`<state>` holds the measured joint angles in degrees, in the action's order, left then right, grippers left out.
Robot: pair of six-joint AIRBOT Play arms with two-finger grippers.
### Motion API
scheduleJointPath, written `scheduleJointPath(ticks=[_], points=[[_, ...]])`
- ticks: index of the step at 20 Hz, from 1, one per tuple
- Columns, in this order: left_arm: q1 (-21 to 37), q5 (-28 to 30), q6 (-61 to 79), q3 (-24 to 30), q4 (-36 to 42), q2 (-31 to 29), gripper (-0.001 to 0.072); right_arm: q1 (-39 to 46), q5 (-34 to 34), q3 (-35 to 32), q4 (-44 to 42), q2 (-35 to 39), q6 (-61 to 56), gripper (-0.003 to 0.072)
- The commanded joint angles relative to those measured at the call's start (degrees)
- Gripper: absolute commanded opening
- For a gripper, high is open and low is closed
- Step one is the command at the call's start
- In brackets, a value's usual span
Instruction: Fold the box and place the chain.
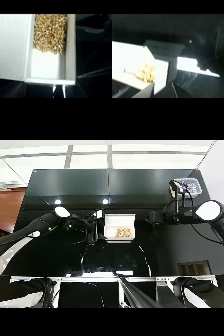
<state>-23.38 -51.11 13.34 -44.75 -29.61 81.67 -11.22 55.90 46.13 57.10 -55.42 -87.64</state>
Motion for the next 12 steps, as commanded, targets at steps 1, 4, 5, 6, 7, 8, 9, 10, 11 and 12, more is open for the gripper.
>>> scheduleJointPath(ticks=[1,4,5,6,7,8,9,10,11,12], points=[[-0.9,0.7,0.4,0.0,-0.2,0.0,0.0458,0.0,-8.7,0.0,-0.1,-0.1,-0.6,0.0276],[-1.0,1.7,0.4,0.0,-0.2,0.0,0.0455,0.0,-16.6,0.0,-2.3,-1.5,-1.2,0.068],[-1.0,1.7,0.4,0.0,-0.2,0.0,0.0455,0.0,-17.8,0.0,-3.9,-2.5,0.3,0.068],[-1.0,1.7,0.4,0.0,-0.2,0.0,0.0455,0.0,-18.0,0.0,-6.1,-3.8,2.4,0.068],[-1.0,1.7,0.4,0.0,-0.2,0.0,0.0455,-0.4,-17.8,0.0,-8.8,-5.3,5.7,0.068],[-1.0,1.6,0.4,0.0,-0.2,0.0,0.0455,-1.1,-18.1,0.0,-11.1,-6.8,9.2,0.068],[-1.0,1.6,0.4,0.0,-0.2,0.0,0.0455,-2.2,-18.7,0.1,-13.1,-8.4,13.1,0.068],[-1.0,1.7,0.4,0.0,-0.2,0.0,0.0455,-3.2,-18.6,0.6,-14.1,-10.0,15.6,0.068],[-1.0,1.7,0.4,0.0,-0.2,0.0,0.0455,-4.5,-18.4,1.3,-14.0,-11.6,16.6,0.068],[-1.0,1.6,0.4,0.0,-0.2,0.0,0.0455,-6.3,-18.4,1.8,-14.0,-12.8,18.9,0.068]])
